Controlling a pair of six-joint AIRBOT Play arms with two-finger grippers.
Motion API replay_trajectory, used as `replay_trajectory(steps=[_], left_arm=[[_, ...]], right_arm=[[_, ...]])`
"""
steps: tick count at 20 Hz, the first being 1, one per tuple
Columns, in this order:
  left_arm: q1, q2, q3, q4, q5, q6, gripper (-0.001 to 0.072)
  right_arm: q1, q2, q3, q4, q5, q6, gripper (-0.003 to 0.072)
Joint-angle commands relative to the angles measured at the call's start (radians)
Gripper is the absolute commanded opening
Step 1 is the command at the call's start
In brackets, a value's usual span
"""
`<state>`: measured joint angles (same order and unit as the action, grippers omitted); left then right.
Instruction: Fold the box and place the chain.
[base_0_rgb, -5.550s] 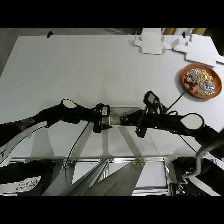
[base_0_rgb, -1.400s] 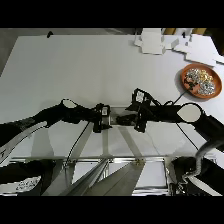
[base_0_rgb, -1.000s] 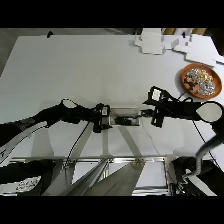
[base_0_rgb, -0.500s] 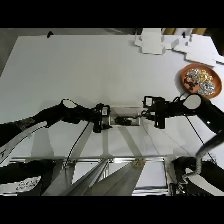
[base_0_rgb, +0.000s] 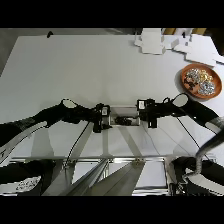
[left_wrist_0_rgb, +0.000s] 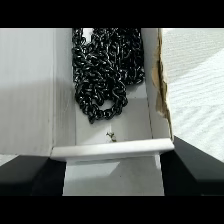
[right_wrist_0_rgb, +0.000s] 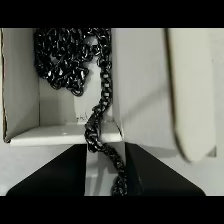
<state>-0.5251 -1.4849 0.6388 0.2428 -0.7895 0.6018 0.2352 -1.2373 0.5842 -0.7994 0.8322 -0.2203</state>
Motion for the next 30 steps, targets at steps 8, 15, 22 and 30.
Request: replay_trajectory(steps=[8,15,22,30], left_arm=[[0.0,0.0,0.001,0.0,0.0,0.0,0.015],[0.0,0.0,0.001,0.0,0.0,0.0,0.015],[0.0,0.0,0.001,0.0,0.0,0.0,0.015],[0.0,0.0,0.001,0.0,0.0,0.0,0.015]], right_arm=[[0.002,0.129,-0.001,-0.264,-0.026,0.228,0.0021],[0.003,0.455,-0.001,-0.213,0.167,0.594,0.0021],[0.003,0.525,-0.002,0.3,0.18,0.526,0.002],[0.227,0.464,-0.037,0.376,-0.113,0.357,0.0021]])
